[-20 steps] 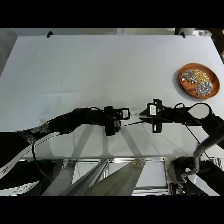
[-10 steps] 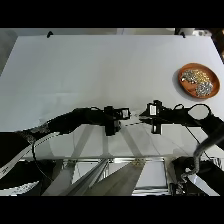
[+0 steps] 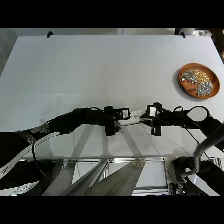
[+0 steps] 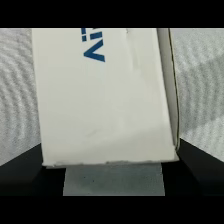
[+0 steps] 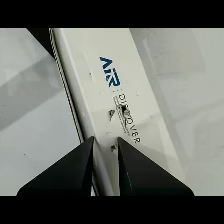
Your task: Fold the box and place the chain.
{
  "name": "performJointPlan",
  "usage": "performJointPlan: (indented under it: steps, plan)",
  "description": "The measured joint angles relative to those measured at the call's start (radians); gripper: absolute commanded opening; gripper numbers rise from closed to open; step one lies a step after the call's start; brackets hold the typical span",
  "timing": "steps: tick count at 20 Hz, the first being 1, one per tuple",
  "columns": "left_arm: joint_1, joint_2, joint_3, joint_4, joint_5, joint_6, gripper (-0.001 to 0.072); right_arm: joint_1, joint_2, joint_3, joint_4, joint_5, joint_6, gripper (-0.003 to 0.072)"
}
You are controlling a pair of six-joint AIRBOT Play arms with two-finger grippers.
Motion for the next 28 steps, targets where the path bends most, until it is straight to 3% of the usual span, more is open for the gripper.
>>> performJointPlan:
  steps: [1,2,7,8,11,19,28]
  plan:
    - [0.000,0.000,0.000,0.000,0.000,0.000,0.0153,0.000,0.002,0.000,0.002,0.005,0.000,0.0376]
    - [0.000,0.000,0.000,0.000,0.000,-0.001,0.0153,0.000,0.007,-0.002,0.006,0.009,0.000,0.0437]
    - [0.000,0.000,0.000,0.000,0.000,-0.001,0.0153,0.000,0.048,-0.002,0.031,-0.013,0.001,0.0434]
    - [0.000,0.000,0.000,0.000,0.000,-0.001,0.0153,0.000,0.059,-0.002,0.035,-0.014,0.001,0.0414]
    - [0.000,0.000,0.000,-0.001,0.000,-0.001,0.0153,0.000,0.099,-0.002,0.095,-0.008,0.000,0.0011]
    - [0.000,0.000,0.000,0.000,0.000,-0.001,0.0153,0.000,0.055,-0.042,0.267,0.008,-0.006,0.0014]
    - [0.000,0.000,0.000,-0.001,0.000,-0.001,0.0153,0.000,-0.063,-0.097,0.256,-0.042,-0.011,0.0013]
